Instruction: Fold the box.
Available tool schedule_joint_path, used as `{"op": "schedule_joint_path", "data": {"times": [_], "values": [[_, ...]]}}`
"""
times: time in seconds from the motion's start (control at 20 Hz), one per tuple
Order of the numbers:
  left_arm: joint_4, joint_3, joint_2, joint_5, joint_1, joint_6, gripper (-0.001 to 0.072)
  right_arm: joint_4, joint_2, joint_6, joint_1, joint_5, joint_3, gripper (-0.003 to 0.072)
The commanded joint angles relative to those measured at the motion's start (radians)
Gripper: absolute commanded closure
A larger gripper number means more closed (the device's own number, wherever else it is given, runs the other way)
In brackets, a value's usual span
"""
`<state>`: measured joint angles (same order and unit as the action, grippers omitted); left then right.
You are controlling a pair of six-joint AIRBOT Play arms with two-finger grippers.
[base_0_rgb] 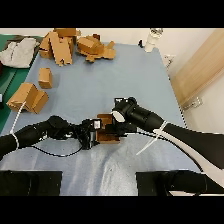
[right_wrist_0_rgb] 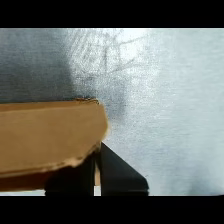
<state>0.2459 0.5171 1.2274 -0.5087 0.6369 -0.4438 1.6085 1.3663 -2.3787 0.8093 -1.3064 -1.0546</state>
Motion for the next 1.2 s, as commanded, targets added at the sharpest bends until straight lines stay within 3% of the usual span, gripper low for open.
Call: {"op": "schedule_joint_path", "data": {"times": [0.0,0.05,0.3,0.35,0.5,0.6,0.7,0.8,0.9,0.95,1.05,1.15], "values": [[0.000,0.000,0.000,0.001,-0.001,-0.001,0.0237,-0.008,-0.002,0.004,0.001,0.004,-0.002,0.0503],[0.000,0.000,0.000,0.001,-0.001,-0.001,0.0237,-0.008,-0.005,0.005,0.001,-0.005,-0.002,0.0231],[0.000,0.000,0.000,0.001,-0.001,-0.001,0.0237,-0.021,-0.093,0.004,0.001,-0.034,-0.002,0.0224],[0.000,0.000,0.000,0.001,-0.001,-0.001,0.0237,-0.018,-0.130,0.004,0.001,-0.049,-0.002,0.0297],[0.000,0.000,0.000,0.001,-0.001,-0.001,0.0237,0.116,-0.233,0.004,-0.010,-0.139,0.001,0.0650],[0.000,0.000,0.000,0.001,-0.001,-0.001,0.0237,0.205,-0.272,0.012,-0.068,-0.142,0.031,0.0685],[0.001,0.000,0.000,0.001,-0.001,-0.001,0.0237,0.165,-0.269,0.126,-0.216,-0.026,0.096,0.0687],[0.001,0.000,0.000,0.001,-0.001,-0.001,0.0237,-0.106,-0.250,0.373,-0.430,0.234,0.175,0.0687],[0.001,0.000,0.000,0.001,-0.001,-0.001,0.0237,-0.573,-0.203,0.780,-0.630,0.423,0.224,0.0687],[0.001,0.000,0.000,0.001,-0.001,-0.001,0.0237,-0.827,-0.161,1.028,-0.707,0.425,0.227,0.0688],[0.000,0.000,0.000,0.001,-0.001,-0.001,0.0237,-1.214,-0.054,1.376,-0.801,0.309,0.227,0.0687],[0.000,0.000,0.000,0.001,-0.001,-0.001,0.0237,-1.388,0.070,1.529,-0.822,0.162,0.221,0.0688]]}}
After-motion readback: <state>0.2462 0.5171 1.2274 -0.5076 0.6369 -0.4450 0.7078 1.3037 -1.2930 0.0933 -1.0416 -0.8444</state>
